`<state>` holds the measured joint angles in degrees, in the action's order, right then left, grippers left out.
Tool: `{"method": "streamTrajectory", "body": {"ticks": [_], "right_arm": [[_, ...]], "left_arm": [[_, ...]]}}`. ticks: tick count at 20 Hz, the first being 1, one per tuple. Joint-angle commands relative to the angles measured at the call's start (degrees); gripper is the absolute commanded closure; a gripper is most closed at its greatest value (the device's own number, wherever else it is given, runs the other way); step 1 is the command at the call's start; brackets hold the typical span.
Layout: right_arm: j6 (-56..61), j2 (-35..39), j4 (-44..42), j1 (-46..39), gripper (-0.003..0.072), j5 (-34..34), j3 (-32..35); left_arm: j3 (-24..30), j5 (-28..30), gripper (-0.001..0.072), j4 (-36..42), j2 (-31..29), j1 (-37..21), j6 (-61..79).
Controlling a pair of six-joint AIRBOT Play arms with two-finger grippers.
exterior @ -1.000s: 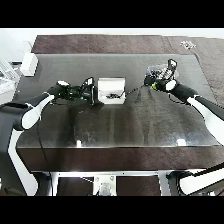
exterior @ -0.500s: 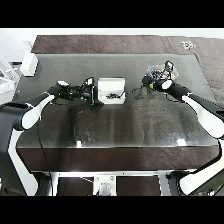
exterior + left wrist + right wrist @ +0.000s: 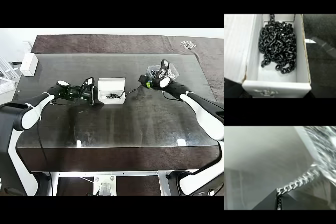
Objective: Fold the box and place the chain.
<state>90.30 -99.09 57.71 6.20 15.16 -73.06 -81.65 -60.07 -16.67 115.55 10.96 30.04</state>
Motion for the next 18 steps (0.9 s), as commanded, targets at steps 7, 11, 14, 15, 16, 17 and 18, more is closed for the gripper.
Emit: {"method": "streamTrajectory", "body": {"ticks": [7,11,14,15,16,17,18], "right_arm": [[-9.6,27.8,6.5,9.3,0.0678,-6.4,-1.5],[-9.6,32.5,10.5,14.8,0.0678,-6.5,-1.5],[-9.5,32.4,10.4,18.2,0.0678,-3.9,-1.4],[-9.3,32.2,10.4,19.2,0.0677,-3.0,-1.0],[-8.9,32.1,10.3,20.3,0.0678,-2.9,0.2],[-8.3,32.1,10.3,21.1,0.0678,-2.9,1.7],[-6.8,32.1,10.3,21.6,0.0678,-2.9,3.5]], "left_arm": [[0.0,0.0,0.0317,0.0,0.0,-0.1,0.0],[0.0,0.0,0.0316,0.0,0.0,-0.1,0.0],[0.0,0.0,0.0316,0.0,0.0,-0.1,0.0],[0.0,0.0,0.0317,0.0,0.0,-0.1,0.0],[0.0,0.0,0.0317,0.0,0.0,-0.1,0.0],[0.0,0.0,0.0317,0.0,0.0,-0.1,0.0],[0.0,0.0,0.0317,0.0,0.0,-0.1,0.0]]}}
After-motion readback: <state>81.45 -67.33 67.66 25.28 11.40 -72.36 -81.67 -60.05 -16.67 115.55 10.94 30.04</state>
